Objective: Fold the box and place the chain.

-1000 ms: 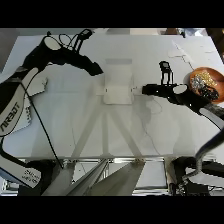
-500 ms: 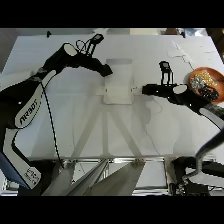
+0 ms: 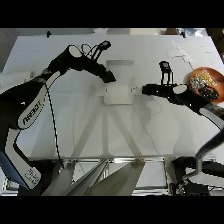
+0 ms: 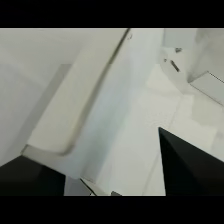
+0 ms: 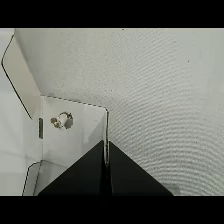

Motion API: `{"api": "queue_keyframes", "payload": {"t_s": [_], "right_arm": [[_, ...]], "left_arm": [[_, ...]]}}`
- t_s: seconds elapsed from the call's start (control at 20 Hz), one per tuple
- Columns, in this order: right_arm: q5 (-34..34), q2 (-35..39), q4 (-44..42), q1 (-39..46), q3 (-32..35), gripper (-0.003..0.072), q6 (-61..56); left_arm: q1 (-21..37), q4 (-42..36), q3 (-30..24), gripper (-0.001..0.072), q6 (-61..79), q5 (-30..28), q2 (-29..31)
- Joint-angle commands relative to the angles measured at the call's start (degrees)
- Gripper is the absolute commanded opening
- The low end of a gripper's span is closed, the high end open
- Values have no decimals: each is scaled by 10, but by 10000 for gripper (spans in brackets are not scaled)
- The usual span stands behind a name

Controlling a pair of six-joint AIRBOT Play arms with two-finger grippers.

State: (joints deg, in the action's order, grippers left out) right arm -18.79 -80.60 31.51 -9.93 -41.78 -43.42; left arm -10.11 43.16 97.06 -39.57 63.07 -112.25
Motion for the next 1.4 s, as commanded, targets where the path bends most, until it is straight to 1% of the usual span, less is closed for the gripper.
{"api": "queue_keyframes", "payload": {"t_s": [0.0,0.05,0.1,0.15,0.2,0.3,0.35,0.8,1.1,1.35], "right_arm": [[0,0,0,0,0,9,0],[0,0,0,0,0,9,0],[0,0,0,0,0,9,0],[0,0,0,0,0,9,0],[0,0,0,0,0,9,0],[0,0,0,0,0,9,0],[0,0,0,0,0,9,0],[0,0,0,0,0,9,0],[0,0,0,0,0,9,0],[0,0,0,0,0,9,0]], "left_arm": [[-3,-9,1,506,40,37,0],[-3,-9,1,448,57,49,1],[-3,-9,0,440,75,61,2],[-3,-9,1,387,89,74,4],[-3,-9,0,271,96,78,5],[-3,-4,0,70,98,79,6],[-3,2,0,12,99,79,6],[-3,6,0,12,102,77,6],[-3,6,0,4,155,65,7],[-3,6,0,8,158,64,7]]}}
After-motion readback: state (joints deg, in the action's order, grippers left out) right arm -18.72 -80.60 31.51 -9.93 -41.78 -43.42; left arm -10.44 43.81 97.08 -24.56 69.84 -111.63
